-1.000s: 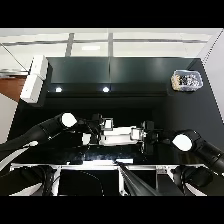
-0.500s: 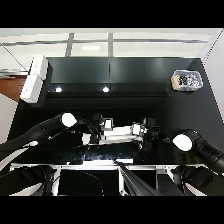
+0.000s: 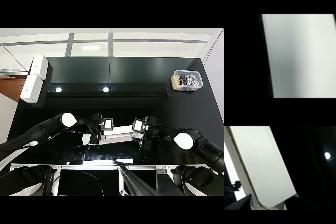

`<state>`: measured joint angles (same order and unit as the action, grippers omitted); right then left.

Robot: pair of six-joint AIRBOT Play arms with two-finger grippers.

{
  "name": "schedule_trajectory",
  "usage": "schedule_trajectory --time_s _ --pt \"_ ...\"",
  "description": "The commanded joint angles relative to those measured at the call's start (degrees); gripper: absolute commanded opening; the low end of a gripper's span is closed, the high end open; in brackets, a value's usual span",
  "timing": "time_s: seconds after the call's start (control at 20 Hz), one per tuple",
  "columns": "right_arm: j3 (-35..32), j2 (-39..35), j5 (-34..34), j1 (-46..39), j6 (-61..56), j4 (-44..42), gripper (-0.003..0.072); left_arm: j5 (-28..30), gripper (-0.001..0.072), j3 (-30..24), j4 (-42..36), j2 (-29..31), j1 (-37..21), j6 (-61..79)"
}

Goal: Fold the box and place the chain.

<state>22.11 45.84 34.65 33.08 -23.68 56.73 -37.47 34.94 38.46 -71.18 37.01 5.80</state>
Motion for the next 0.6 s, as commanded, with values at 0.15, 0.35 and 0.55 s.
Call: schedule_trajectory --time_s 0.15,0.35,0.55 --pt "0.0 4.7 5.9 -1.7 15.8 -13.1 0.0708 0.0 0.0029 0.0 0.0 0.0 0.0 0.0" --pt "-0.1 10.2 5.9 -1.7 24.6 -13.6 0.0708 0.0 0.0029 0.0 0.0 0.0 0.0 0.0" --pt "-0.2 12.9 5.8 -1.9 30.3 -17.0 0.0707 0.0 0.0029 0.0 0.0 0.0 0.0 0.0"
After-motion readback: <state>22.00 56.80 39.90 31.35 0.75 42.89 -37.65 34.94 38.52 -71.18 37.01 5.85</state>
